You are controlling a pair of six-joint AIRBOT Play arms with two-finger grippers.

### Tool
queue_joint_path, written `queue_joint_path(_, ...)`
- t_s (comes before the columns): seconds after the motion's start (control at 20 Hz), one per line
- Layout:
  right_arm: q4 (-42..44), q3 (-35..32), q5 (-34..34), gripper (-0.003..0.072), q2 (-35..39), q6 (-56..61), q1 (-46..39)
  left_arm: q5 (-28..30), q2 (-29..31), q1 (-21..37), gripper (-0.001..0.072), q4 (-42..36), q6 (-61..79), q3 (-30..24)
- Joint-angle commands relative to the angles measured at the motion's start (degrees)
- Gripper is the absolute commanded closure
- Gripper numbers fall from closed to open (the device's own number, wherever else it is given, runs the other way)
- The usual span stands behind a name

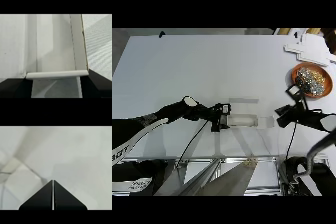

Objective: Fold the box and place the chain.

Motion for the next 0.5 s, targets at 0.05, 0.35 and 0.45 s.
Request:
queue_joint_path(0.05, -5.5, 0.0, 0.1, 0.0666, -3.6, 23.8, -5.3, 0.0, 0.0, 0.0, 0.0540, 0.0, 0.0, 0.0)
queue_joint_path(0.35, 5.5, 0.0, 4.4, 0.0666, -18.2, 21.7, -4.7, 0.0, 0.0, 0.0, 0.0540, 0.0, 0.0, 0.0)
queue_joint_path(0.45, 8.9, 0.0, 4.9, 0.0665, -20.3, 20.2, -3.0, 0.0, 0.0, 0.0, 0.0540, 0.0, 0.0, 0.0)
